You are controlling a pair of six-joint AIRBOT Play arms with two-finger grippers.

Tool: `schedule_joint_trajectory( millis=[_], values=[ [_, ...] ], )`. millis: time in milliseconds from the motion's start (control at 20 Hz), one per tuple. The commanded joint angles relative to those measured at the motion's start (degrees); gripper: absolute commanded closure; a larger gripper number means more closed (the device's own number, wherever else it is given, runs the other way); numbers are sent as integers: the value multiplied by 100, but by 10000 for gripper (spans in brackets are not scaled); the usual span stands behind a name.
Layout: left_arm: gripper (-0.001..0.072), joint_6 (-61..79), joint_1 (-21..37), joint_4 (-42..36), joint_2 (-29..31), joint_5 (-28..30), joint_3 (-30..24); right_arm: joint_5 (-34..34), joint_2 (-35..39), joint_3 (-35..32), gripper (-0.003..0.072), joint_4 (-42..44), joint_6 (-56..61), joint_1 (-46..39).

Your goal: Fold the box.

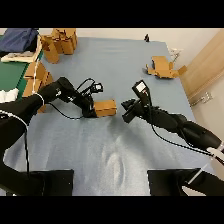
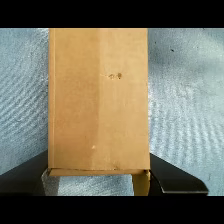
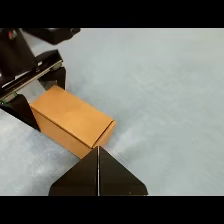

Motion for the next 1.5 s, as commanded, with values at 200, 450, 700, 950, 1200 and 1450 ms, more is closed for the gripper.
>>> schedule_joint_trajectory(
  millis=[200,450,700,950,1200,1450],
  values=[
    [492,-4,2,-4,2,-2,7,-863,-1353,1307,684,39,48,363],
    [492,-4,2,-15,2,7,7,-765,-1683,1327,684,83,46,398],
    [492,-2,2,-20,2,9,7,-350,-1731,1327,685,122,46,516],
    [492,-2,2,-22,2,9,7,-216,-1915,1333,686,125,48,531],
    [492,-2,2,-20,2,7,7,-584,-2083,1294,685,114,48,533],
    [492,-2,2,-20,2,7,7,-699,-2083,1298,685,31,50,529]
  ],
)
